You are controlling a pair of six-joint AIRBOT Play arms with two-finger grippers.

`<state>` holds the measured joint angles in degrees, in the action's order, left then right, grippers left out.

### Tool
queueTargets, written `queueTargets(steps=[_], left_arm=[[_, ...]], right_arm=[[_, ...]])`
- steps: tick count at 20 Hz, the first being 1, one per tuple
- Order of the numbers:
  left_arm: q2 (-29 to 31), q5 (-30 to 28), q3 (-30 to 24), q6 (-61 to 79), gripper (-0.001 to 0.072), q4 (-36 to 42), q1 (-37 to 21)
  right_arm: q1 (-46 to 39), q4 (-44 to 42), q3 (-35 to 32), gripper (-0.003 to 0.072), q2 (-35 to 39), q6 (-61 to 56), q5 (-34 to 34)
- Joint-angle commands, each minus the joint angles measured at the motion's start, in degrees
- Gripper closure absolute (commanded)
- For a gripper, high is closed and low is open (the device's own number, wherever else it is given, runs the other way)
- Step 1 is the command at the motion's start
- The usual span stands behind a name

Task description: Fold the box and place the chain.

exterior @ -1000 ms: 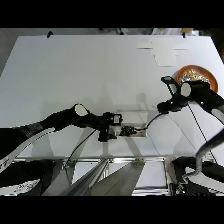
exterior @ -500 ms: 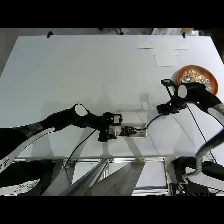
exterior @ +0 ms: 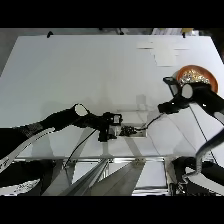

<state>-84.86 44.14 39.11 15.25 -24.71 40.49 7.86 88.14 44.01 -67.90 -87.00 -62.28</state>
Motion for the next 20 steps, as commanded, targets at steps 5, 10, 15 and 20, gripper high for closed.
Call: queueTargets(steps=[5,10,15,20], left_arm=[[0.0,0.0,0.1,0.0,0.057,0.0,0.0],[0.0,0.0,0.1,0.0,0.057,0.0,0.0],[0.0,0.0,0.1,0.0,0.057,0.0,0.0],[0.0,0.0,0.1,0.0,0.057,0.0,0.0]], right_arm=[[0.1,-14.4,0.1,0.0672,20.0,7.1,-8.9],[0.1,-28.0,0.1,0.0671,29.6,11.0,-14.2],[0.1,-39.7,-0.1,0.067,33.4,12.9,-15.4],[0.1,-48.4,-0.1,0.067,34.1,16.7,-16.2]])
